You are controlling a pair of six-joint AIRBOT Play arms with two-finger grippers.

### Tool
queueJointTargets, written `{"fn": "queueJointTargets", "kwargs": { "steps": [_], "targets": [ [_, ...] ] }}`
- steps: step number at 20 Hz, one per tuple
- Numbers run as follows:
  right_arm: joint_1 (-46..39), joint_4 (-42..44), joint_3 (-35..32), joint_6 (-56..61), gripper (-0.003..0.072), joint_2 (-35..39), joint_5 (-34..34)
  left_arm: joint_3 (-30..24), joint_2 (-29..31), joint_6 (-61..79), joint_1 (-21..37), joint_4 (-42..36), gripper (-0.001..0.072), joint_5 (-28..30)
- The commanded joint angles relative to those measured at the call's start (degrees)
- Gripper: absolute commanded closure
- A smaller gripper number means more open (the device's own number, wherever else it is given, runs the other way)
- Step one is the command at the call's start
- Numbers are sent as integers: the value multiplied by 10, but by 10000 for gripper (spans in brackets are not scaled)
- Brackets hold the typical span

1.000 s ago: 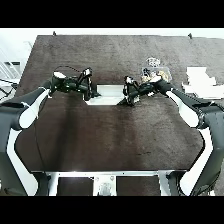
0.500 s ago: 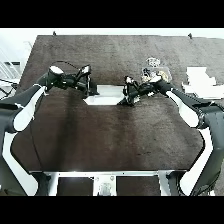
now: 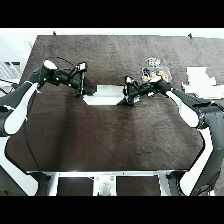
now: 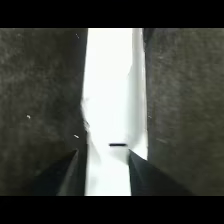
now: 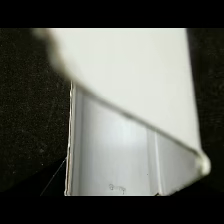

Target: Fold the box and place the chain.

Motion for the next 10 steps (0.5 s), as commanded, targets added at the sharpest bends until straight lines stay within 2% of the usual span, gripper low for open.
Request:
{"fn": "queueJointTargets", "kwargs": {
  "steps": [1,2,3,5,6,10],
  "targets": [
    [0,0,0,0,202,0,0,1,4,-13,8,-7,518,-67],
    [0,0,0,0,202,0,0,1,4,-12,5,-23,615,-80],
    [0,0,0,0,202,0,0,1,4,-12,1,-39,661,-87],
    [0,0,0,0,201,0,0,1,4,-13,-11,-63,662,-86],
    [0,0,0,0,201,0,0,1,3,-17,-17,-70,688,-80],
    [0,0,0,0,201,0,0,0,3,-39,-55,-71,691,-20]
  ]
}}
